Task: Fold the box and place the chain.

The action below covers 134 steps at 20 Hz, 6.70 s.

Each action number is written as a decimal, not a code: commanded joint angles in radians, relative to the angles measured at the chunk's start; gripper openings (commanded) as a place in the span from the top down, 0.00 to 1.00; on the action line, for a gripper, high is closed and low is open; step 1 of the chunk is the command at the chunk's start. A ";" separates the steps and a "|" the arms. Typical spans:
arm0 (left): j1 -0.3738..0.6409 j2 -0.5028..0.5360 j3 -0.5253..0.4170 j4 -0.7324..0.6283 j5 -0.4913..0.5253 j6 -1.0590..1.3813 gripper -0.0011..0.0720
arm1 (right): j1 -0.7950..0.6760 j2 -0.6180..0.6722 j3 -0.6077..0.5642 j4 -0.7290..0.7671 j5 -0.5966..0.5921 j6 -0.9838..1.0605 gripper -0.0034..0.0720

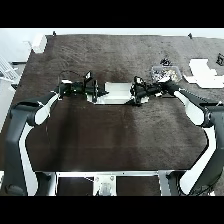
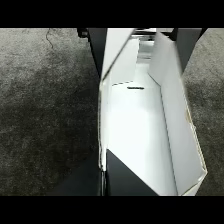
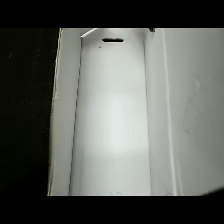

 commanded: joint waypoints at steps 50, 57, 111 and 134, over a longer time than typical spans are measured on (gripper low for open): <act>0.001 0.000 0.000 -0.035 0.000 -0.007 0.43 | 0.001 -0.002 0.000 0.005 0.000 0.000 0.18; 0.001 0.002 0.000 -0.044 -0.033 -0.040 0.41 | 0.001 -0.002 0.000 0.005 0.000 0.000 0.18; -0.097 0.186 0.000 0.262 0.324 -0.255 0.96 | 0.001 -0.002 0.000 0.005 0.000 0.000 0.18; -0.103 0.205 0.003 0.361 0.313 -0.274 0.96 | 0.001 -0.002 0.000 0.005 0.000 0.000 0.18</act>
